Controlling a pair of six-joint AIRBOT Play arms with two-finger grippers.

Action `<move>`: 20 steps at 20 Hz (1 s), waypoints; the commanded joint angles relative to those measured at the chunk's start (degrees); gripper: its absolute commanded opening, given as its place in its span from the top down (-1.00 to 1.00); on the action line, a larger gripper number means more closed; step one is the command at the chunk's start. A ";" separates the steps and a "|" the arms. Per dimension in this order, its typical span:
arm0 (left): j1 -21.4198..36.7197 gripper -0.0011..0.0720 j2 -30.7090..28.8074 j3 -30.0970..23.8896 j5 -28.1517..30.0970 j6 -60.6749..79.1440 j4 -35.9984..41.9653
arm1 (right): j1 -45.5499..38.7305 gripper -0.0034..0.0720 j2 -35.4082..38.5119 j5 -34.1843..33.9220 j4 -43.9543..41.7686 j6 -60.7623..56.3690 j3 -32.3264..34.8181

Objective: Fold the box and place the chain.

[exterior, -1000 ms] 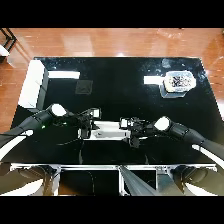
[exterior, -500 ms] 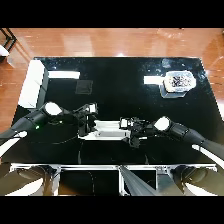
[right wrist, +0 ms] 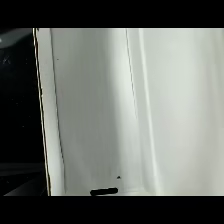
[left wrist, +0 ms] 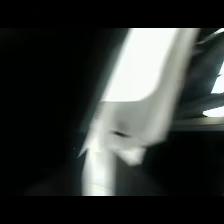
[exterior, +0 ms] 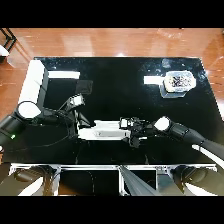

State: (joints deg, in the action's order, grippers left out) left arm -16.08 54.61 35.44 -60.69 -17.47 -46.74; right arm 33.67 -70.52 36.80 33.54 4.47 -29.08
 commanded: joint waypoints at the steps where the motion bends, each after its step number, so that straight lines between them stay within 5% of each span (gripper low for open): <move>1: -0.11 0.90 -1.55 0.02 -11.98 -7.43 2.21 | 0.02 -0.01 0.00 0.02 -0.02 0.00 0.04; 4: -4.48 0.90 -1.44 -0.09 -7.48 -7.43 6.91 | 0.02 -0.01 0.00 0.02 -0.02 0.00 0.04; 11: -10.75 0.90 4.68 -0.07 22.14 -7.52 13.40 | 0.02 -0.01 0.00 0.02 -0.02 0.00 0.04; 16: -10.93 0.90 13.77 -0.07 22.53 -8.55 13.60 | 0.02 -0.01 0.00 0.02 -0.02 0.00 0.04; 20: -10.75 0.90 14.86 0.31 22.64 -8.50 12.15 | 0.02 -0.01 0.00 0.00 -0.04 0.00 0.04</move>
State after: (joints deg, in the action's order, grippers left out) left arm -26.85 67.96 35.44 -39.07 -25.87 -33.43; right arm 33.67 -70.52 36.82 33.50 4.40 -29.06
